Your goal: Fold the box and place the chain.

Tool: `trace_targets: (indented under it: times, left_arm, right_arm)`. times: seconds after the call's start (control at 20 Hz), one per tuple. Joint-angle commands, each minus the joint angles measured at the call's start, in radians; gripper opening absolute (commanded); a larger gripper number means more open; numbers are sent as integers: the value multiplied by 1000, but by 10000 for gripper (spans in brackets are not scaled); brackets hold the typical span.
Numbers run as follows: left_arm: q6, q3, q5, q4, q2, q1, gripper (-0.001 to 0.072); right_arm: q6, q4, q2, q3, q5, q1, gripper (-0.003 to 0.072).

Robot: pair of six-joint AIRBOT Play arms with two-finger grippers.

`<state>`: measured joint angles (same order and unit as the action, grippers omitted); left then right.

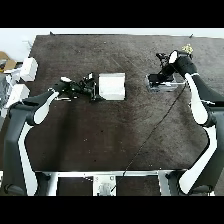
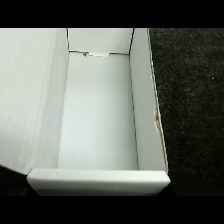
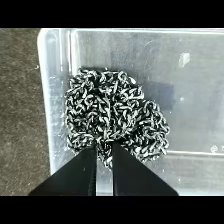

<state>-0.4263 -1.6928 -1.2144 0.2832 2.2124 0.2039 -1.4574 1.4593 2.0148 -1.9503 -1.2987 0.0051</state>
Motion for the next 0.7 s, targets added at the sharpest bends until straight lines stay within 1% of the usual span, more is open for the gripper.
trace_targets:
  times: [0.0, 0.15, 0.3, 0.45, 0.65]
  left_arm:
    - [0, 0, 0, 0, 0, 0, 227]
    - [0, 0, 0, 0, 0, 0, 227]
    - [0, 0, 0, 0, 0, 0, 227]
    - [0, 0, 0, 0, 0, 0, 227]
    - [0, 0, 0, 0, 0, 0, 227]
  right_arm:
    - [0, 10, -50, -5, -5, 0, 5]
    - [7, 10, -151, -5, -4, 1, 4]
    - [27, 10, -289, -5, 8, 9, 4]
    - [52, 20, -417, -5, 60, 39, 4]
    - [52, 63, -529, -5, 119, 84, 3]
